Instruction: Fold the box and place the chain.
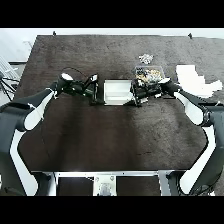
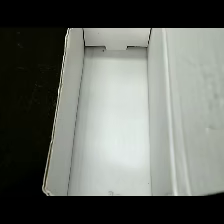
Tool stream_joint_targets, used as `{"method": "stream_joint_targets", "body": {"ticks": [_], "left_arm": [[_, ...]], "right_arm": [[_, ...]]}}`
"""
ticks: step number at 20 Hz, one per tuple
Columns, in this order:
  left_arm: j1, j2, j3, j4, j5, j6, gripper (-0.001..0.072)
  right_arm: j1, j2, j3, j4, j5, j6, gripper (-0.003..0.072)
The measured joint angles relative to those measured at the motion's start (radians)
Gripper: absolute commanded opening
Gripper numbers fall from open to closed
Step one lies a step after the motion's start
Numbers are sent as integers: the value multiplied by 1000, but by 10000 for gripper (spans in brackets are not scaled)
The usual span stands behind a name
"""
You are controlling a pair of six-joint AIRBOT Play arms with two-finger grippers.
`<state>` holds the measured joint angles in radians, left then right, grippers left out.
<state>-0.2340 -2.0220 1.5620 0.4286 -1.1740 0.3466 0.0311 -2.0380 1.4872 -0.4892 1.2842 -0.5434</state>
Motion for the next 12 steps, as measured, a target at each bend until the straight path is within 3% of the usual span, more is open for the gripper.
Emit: {"method": "stream_joint_targets", "body": {"ticks": [12], "left_arm": [[-31,-33,0,-42,80,3,720]], "right_arm": [[0,0,0,0,-2,1,587]]}}
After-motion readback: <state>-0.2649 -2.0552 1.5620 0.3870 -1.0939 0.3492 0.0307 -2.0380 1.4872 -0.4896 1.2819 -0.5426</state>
